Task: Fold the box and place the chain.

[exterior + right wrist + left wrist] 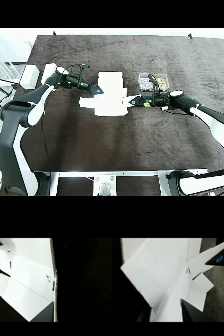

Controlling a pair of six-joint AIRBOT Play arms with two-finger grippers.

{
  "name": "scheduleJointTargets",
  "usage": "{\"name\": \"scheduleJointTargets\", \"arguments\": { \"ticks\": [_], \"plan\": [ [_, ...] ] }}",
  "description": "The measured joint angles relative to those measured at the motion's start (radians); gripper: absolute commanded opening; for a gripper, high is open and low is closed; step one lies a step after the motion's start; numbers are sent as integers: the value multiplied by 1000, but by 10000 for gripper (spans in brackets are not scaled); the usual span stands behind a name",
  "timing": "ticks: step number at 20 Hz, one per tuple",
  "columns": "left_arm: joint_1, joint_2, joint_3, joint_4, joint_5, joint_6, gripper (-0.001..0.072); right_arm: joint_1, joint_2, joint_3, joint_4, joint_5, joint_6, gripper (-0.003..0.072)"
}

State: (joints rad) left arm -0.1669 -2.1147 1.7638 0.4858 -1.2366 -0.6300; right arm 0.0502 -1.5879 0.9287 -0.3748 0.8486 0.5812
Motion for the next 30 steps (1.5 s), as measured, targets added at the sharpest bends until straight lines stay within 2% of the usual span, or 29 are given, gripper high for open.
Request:
{"name": "scheduleJointTargets", "arguments": {
  "ticks": [2,3,6,7,8,9,12,13,14,20,21,27,30],
  "plan": [
    [0,-1,0,-3,-2,5,285,0,0,0,0,0,0,8],
    [0,-1,0,-5,-3,9,209,0,0,0,0,0,0,8],
    [0,-2,0,-7,-15,29,197,0,0,0,0,0,0,8],
    [0,-2,0,-8,-21,38,97,0,0,0,0,0,0,8],
    [0,-4,0,-8,-27,50,97,0,0,0,0,0,0,8],
    [0,-5,0,-14,-36,60,25,0,0,0,0,0,0,8],
    [0,-11,0,-26,-51,100,20,0,0,0,0,0,0,22],
    [0,-12,0,-30,-55,114,20,0,0,0,0,0,0,152],
    [-2,-14,0,-32,-68,131,19,0,0,0,-3,-4,0,242],
    [-2,-10,0,-63,-110,316,13,-32,2,-1,-1,2,-8,246],
    [-2,-10,0,-69,-121,360,13,-50,5,-1,0,1,-10,274],
    [0,-2,-2,-96,-171,568,14,-200,36,-1,8,16,-13,274],
    [0,26,-51,-103,-161,657,14,-245,42,-1,15,36,-16,274]
  ]
}}
